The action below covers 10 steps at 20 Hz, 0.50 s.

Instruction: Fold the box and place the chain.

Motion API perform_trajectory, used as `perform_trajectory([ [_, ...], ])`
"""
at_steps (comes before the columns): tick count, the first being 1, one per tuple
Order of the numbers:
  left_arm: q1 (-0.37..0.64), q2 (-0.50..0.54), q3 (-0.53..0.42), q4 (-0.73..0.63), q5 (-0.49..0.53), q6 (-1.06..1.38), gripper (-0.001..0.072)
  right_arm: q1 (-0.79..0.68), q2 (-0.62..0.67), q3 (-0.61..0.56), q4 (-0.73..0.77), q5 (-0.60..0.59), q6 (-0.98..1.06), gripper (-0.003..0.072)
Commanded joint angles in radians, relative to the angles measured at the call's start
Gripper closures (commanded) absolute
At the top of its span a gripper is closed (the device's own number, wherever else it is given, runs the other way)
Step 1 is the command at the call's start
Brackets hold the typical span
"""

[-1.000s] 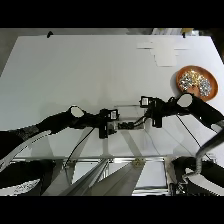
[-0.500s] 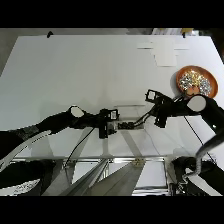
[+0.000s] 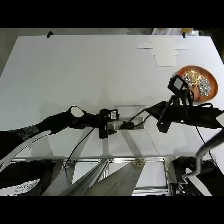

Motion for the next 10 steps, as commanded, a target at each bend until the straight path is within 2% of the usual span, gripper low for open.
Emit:
perform_trajectory([
  [1, 0.0, 0.001, 0.0, 0.0, 0.0, 0.0, 0.0503, 0.056, 0.029, 0.0, 0.166, 0.043, 0.017, 0.067],
  [6, 0.0, 0.001, 0.0, 0.0, 0.0, 0.0, 0.0503, 0.173, 0.019, 0.0, 0.164, -0.043, 0.012, 0.067],
  [10, 0.0, 0.001, 0.0, 0.0, 0.0, 0.0, 0.0503, 0.231, -0.039, 0.0, 0.144, -0.093, -0.062, 0.067],
])
